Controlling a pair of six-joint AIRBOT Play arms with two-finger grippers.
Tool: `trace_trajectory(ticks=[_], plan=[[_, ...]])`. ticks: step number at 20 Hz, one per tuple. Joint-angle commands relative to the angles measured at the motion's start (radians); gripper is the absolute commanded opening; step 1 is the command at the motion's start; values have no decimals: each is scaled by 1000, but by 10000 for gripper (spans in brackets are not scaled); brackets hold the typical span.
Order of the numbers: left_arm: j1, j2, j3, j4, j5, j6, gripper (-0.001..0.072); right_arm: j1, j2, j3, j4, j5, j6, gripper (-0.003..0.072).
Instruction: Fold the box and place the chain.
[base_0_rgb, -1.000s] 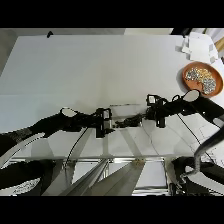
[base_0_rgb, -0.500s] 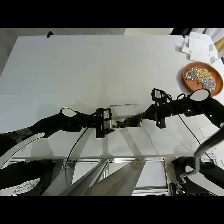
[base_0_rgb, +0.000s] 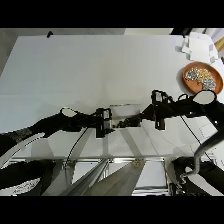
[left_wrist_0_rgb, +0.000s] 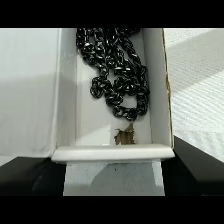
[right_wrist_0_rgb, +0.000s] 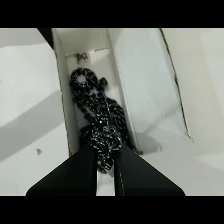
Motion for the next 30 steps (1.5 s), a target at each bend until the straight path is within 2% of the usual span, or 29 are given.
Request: trace_trajectory(ticks=[1, 8, 12, 19, 27, 30], plan=[[0, 0, 0, 0, 0, 0, 69, 63, 11, 0, 1, -46, 3, 12], [0, 0, 0, 0, 0, 0, 69, 154, 25, 0, 21, -67, 3, 12], [0, 0, 0, 0, 0, 0, 69, 156, 25, 0, 82, -119, 3, 12], [0, 0, 0, 0, 0, 0, 69, 156, 24, 0, 178, -123, 3, 12], [0, 0, 0, 0, 0, 0, 69, 181, 8, 0, 174, -146, 2, 12], [0, 0, 0, 0, 0, 0, 69, 206, -2, 0, 167, -190, 2, 13]])
